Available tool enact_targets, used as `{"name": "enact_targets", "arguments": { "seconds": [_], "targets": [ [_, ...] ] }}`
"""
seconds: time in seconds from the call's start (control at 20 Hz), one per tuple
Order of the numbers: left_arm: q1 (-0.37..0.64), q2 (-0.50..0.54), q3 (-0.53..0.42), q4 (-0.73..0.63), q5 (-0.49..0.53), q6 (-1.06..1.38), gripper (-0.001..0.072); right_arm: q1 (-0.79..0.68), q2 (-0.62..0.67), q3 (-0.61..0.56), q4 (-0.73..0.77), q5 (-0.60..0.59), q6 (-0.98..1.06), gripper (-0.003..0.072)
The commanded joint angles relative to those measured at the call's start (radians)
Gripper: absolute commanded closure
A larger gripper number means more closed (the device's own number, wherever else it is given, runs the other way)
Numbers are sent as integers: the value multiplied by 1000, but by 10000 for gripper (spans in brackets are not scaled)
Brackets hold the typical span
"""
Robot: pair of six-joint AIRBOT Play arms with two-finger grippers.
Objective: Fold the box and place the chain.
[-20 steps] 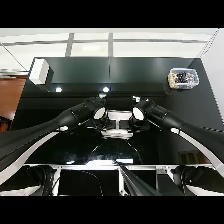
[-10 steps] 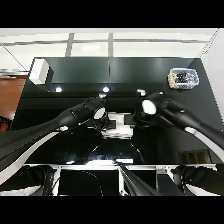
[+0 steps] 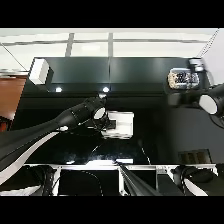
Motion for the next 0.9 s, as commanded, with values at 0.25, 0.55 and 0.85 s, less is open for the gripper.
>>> {"name": "enact_targets", "arguments": {
  "seconds": [0.25, 0.55, 0.85],
  "targets": [
    [1, 0, 0, 2, 7, 0, 684, -472, -422, 124, 314, -504, -130, -31],
    [5, 0, 0, 2, 2, 0, 684, -477, -924, 770, 406, -114, -217, -18],
    [5, 0, 0, 0, 0, 0, 684, -477, -1073, 902, 402, -96, -188, 127]
  ]
}}
